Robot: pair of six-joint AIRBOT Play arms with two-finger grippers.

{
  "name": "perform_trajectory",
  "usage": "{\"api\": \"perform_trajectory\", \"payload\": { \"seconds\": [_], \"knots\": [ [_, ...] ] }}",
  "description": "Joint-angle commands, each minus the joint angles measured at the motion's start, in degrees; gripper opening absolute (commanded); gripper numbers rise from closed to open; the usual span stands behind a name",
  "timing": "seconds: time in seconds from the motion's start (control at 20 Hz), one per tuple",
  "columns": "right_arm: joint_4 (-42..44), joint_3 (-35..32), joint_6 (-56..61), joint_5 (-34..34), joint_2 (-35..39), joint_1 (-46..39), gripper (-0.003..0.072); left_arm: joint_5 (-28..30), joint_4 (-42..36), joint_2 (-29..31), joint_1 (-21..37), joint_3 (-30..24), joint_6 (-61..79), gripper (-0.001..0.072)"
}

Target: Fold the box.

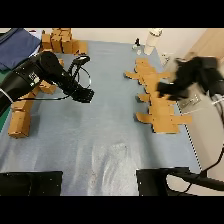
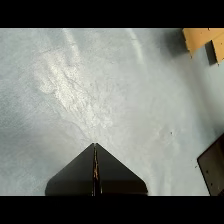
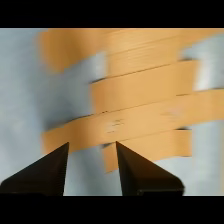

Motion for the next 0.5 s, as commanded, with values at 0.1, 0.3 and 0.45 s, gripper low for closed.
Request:
{"api": "perform_trajectory", "payload": {
  "seconds": [0.1,0.3,0.45],
  "knots": [
    [6.82,3.06,-15.37,-2.25,-4.11,-30.56,0.0475,5.88,-0.15,-0.04,-0.22,0.04,0.0,0.0015],
    [10.29,3.06,-26.4,-0.57,-9.55,-40.76,0.0476,7.82,-0.9,-0.04,-0.22,0.07,-0.11,0.0015],
    [12.94,3.08,-33.22,0.5,-15.96,-42.64,0.0505,7.82,-3.54,-0.04,-0.22,0.07,-0.66,0.0028]
  ]
}}
